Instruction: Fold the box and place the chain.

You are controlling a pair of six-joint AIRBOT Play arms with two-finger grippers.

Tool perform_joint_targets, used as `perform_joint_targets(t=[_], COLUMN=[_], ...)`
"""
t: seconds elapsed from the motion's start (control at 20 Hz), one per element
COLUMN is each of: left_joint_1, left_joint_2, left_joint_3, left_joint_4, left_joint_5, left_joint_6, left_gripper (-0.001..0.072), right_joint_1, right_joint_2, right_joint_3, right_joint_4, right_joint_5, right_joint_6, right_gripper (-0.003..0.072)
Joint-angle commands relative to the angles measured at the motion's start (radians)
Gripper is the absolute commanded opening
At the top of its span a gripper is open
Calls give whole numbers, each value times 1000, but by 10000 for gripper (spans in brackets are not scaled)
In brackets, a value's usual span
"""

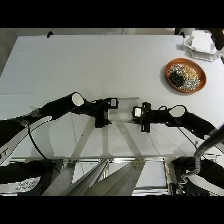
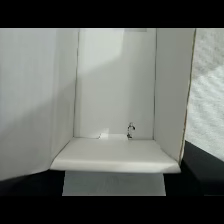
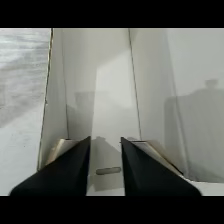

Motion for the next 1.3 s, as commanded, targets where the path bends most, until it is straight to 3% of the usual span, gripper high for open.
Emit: perform_joint_targets(t=[0.0, 0.25, 0.3, 0.35, 0.6, 0.85, 1.05, 1.25], left_joint_1=[0, 0, 0, 0, 0, 0, 0, 0], left_joint_2=[0, 0, 0, 0, 0, 0, 0, 0], left_joint_3=[1, 1, 1, 1, 1, 1, 1, 1], left_joint_4=[0, 0, 0, -1, -1, -1, -1, 0], left_joint_5=[5, 5, 5, 5, 5, 5, 5, 5], left_joint_6=[-1, -1, -2, -1, -1, -2, -1, -1], left_gripper=[272, 272, 272, 272, 272, 272, 272, 272], right_joint_1=[6, 6, 6, 3, -134, -338, -516, -622], right_joint_2=[-10, -8, 0, 14, 119, 274, 309, 300], right_joint_3=[0, 0, 0, 0, 0, 0, 0, 0], right_joint_4=[-3, -3, -5, -13, -197, -130, -167, -294], right_joint_5=[0, -4, -5, -2, 121, 329, 354, 358], right_joint_6=[0, 0, 0, 10, 336, 747, 1238, 1456], right_gripper=[348, 331, 215, 17, 19, 19, 19, 19])
